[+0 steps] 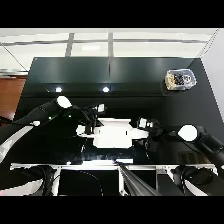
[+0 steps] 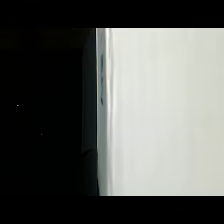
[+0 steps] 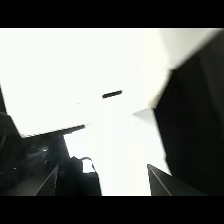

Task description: Fold the box and place the chain.

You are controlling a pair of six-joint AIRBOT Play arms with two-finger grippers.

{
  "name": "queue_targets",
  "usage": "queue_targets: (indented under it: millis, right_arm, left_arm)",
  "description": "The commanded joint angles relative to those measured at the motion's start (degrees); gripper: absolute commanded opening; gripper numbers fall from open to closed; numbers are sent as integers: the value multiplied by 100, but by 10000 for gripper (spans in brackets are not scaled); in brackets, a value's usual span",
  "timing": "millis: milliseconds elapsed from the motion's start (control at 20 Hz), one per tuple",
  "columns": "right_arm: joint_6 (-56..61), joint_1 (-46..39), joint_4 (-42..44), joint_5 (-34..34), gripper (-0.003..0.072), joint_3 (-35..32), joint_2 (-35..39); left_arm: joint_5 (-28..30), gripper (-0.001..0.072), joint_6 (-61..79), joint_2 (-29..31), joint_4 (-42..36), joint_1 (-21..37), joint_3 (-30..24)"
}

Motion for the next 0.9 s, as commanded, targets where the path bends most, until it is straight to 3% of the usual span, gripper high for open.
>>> queue_targets:
  millis: [0,350,500,700,850]
  right_arm:
    - [-389,258,79,-306,635,-79,-293]
    - [-389,317,116,-424,635,-79,-450]
    - [-391,706,208,-450,636,-79,-621]
    - [-382,1139,535,-1119,635,-79,-769]
    - [-393,1147,940,-1217,635,-79,-769]
  left_arm:
    - [9,29,-44,-7,9,-4,-17]
    - [33,28,-304,-83,52,-17,-59]
    - [28,28,-306,-83,55,-17,-57]
    - [26,28,-306,-83,52,-17,-57]
    - [28,28,-304,-83,55,-17,-57]
